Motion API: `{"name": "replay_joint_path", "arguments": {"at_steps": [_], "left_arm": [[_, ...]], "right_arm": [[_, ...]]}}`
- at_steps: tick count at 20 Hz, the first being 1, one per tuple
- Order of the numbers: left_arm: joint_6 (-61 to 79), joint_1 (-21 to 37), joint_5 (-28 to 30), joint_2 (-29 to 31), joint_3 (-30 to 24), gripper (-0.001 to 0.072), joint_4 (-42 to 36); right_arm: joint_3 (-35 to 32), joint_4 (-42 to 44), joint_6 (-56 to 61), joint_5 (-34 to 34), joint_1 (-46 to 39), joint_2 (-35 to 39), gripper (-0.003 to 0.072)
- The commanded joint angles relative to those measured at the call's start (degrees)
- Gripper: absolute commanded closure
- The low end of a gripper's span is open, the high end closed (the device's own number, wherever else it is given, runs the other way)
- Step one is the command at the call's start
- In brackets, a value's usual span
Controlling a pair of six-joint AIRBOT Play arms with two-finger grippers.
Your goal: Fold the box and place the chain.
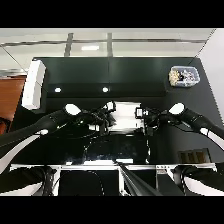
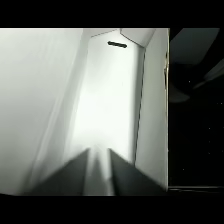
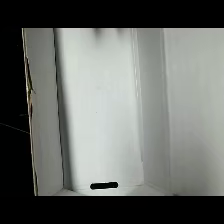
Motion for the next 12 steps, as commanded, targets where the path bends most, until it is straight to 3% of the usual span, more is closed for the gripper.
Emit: {"name": "replay_joint_path", "arguments": {"at_steps": [1,2,3,4,5,7,10,12], "left_arm": [[0.11,0.02,-0.02,-0.04,0.02,0.0395,0.07],[0.11,0.02,-0.04,-0.04,0.02,0.0556,0.07],[0.11,0.02,-0.24,-0.04,0.02,0.0615,0.09],[0.07,0.02,-0.24,-0.04,0.02,0.0561,0.07],[-0.28,0.04,-0.26,-0.02,0.02,0.0409,0.04],[-1.7,0.37,-0.63,0.63,0.04,0.0684,0.87],[-8.94,2.4,-2.8,5.55,0.02,0.0685,5.53],[-23.37,5.4,-2.84,11.3,0.02,0.0686,15.37]], "right_arm": [[0.0,0.02,0.0,0.02,0.02,-0.02,0.0487],[0.0,0.0,0.0,0.02,0.02,0.0,0.0488],[0.0,0.02,0.0,0.0,0.02,0.0,0.0488],[0.0,0.02,0.0,0.02,0.02,-0.02,0.0487],[0.0,0.02,0.0,0.02,0.02,-0.02,0.0488],[0.0,0.0,0.0,0.02,0.02,-0.02,0.0488],[0.0,0.02,0.0,0.02,0.02,-0.02,0.0488],[0.0,0.0,0.0,0.02,0.02,0.0,0.0487]]}}
